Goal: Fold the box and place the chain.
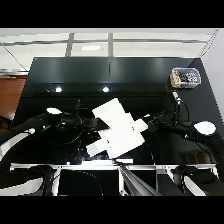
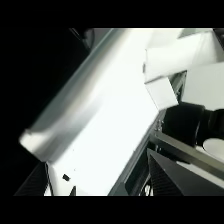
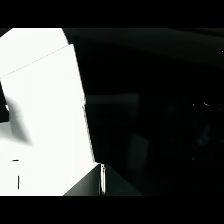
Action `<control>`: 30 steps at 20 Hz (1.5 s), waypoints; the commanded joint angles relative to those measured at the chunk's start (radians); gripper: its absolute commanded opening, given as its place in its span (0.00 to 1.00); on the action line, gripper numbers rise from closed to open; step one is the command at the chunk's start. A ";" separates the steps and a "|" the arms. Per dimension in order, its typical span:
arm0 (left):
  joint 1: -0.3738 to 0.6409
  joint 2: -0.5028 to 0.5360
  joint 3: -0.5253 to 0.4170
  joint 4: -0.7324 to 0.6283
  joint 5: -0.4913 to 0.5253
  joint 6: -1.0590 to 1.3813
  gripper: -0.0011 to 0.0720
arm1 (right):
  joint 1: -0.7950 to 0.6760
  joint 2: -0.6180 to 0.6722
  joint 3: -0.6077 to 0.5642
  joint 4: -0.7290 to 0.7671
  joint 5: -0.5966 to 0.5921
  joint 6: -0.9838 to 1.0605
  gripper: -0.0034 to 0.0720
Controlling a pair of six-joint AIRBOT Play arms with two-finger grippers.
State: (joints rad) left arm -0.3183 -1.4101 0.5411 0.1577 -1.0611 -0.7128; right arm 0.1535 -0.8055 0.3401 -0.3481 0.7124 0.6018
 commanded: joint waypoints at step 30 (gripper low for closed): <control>-0.145 0.159 0.127 0.463 0.225 0.417 0.05 | -0.314 0.001 0.363 -0.470 0.624 0.033 0.85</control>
